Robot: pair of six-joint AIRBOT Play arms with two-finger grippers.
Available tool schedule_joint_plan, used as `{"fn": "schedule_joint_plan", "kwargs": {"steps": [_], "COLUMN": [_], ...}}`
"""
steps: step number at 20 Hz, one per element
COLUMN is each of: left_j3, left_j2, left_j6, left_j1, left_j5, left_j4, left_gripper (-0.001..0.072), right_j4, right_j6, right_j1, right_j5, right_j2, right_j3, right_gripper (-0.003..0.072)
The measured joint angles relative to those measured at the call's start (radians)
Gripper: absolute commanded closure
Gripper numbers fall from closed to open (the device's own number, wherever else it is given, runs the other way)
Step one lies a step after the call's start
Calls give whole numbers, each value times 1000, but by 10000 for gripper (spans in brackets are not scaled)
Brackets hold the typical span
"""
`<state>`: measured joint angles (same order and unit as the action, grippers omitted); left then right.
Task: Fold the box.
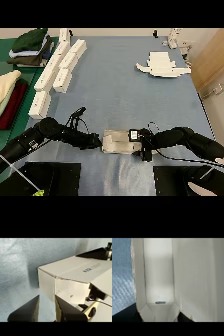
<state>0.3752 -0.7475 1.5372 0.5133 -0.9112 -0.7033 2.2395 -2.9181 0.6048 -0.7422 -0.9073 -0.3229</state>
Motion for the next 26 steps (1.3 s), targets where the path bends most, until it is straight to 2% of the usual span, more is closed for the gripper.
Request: {"fn": "schedule_joint_plan", "kwargs": {"steps": [2,8,11,13,15,17,19,26], "left_j3": [0,0,0,1,11,27,48,125], "left_j2": [0,0,-1,-1,-1,-1,-4,-64], "left_j6": [-2,-9,-11,-11,-5,18,64,375], "left_j1": [0,0,2,5,13,41,84,286], "left_j5": [-6,-19,6,27,50,82,110,141], "left_j4": [15,49,53,56,53,37,-2,-270], "left_gripper": [160,168,172,190,259,259,259,260], "right_j4": [0,0,0,0,0,0,0,0], "right_j6": [0,0,0,0,0,0,0,0], "right_j1": [0,0,0,0,0,0,0,0], "right_j5": [0,0,0,0,0,0,0,0], "right_j2": [0,0,0,0,0,0,0,0], "right_j3": [0,0,0,0,0,0,0,0], "right_gripper": [163,164,163,164,163,164,164,163]}}
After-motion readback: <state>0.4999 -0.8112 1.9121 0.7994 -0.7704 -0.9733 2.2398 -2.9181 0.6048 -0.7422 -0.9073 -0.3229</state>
